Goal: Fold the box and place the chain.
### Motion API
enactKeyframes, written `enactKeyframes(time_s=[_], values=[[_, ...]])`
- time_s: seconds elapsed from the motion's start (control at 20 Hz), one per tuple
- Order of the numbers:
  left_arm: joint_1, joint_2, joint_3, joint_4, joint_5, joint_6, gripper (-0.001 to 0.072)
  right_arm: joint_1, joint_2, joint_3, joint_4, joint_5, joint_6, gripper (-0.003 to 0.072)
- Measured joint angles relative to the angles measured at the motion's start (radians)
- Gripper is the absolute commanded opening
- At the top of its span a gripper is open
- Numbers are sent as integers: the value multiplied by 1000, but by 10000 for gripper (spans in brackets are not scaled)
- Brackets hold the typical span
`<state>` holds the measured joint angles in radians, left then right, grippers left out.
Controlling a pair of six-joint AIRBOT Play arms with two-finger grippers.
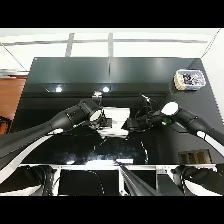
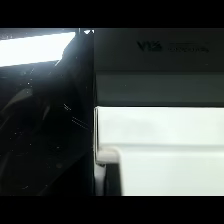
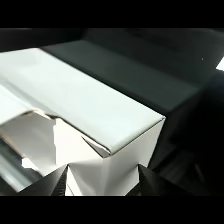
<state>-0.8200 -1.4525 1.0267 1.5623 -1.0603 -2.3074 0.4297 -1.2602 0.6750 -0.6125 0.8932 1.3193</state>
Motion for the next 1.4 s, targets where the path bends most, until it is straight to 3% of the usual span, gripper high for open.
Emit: enactKeyframes(time_s=[0.45,0.5,0.55,0.65,1.0,1.15,1.2,1.4], values=[[0,0,0,0,10,-2,29,137,-2,109,-389,-40,436,491],[0,0,0,0,10,-2,29,147,-7,123,-431,-35,480,480],[0,0,0,0,10,-2,29,155,-13,138,-471,-26,521,378],[0,0,0,0,10,-1,29,174,-35,175,-534,2,587,366],[0,0,0,0,11,0,29,257,-97,262,-697,77,792,365],[0,0,0,0,12,0,29,281,-126,293,-728,111,849,340],[0,0,0,0,12,0,29,286,-135,303,-735,118,863,279],[0,0,0,0,13,0,29,297,-169,327,-748,145,901,270]])
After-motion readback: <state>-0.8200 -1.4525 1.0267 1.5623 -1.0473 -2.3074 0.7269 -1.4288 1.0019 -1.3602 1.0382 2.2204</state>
